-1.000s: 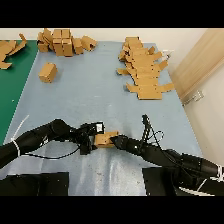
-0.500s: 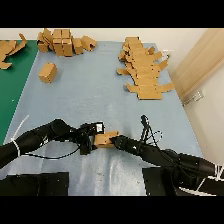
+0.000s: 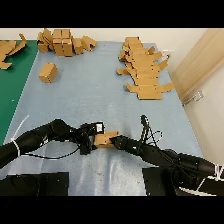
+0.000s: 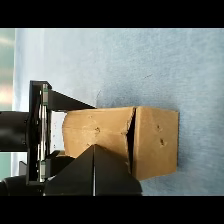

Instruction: Fold the box.

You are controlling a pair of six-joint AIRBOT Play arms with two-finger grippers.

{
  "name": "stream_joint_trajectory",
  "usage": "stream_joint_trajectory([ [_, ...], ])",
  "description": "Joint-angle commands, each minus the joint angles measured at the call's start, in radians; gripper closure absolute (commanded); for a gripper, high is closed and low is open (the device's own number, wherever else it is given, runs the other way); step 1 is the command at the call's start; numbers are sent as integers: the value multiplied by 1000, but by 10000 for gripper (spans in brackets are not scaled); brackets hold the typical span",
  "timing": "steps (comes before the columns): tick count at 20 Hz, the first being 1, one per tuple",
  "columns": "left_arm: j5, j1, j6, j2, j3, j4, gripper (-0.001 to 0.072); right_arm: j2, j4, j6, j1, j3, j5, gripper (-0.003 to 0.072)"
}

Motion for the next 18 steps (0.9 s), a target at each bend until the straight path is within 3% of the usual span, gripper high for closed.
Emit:
stream_joint_trajectory([
  [1, 0, 1, 0, 0, 0, 0, 236, -1, -11, -1, 0, -1, 0, 684],
  [10, 0, 1, 0, 0, 0, 0, 236, -22, -11, 0, 2, 1, 16, 684],
  [18, 0, 1, 0, 0, 0, 0, 236, 177, -130, -3, -13, 0, 16, 684],
])
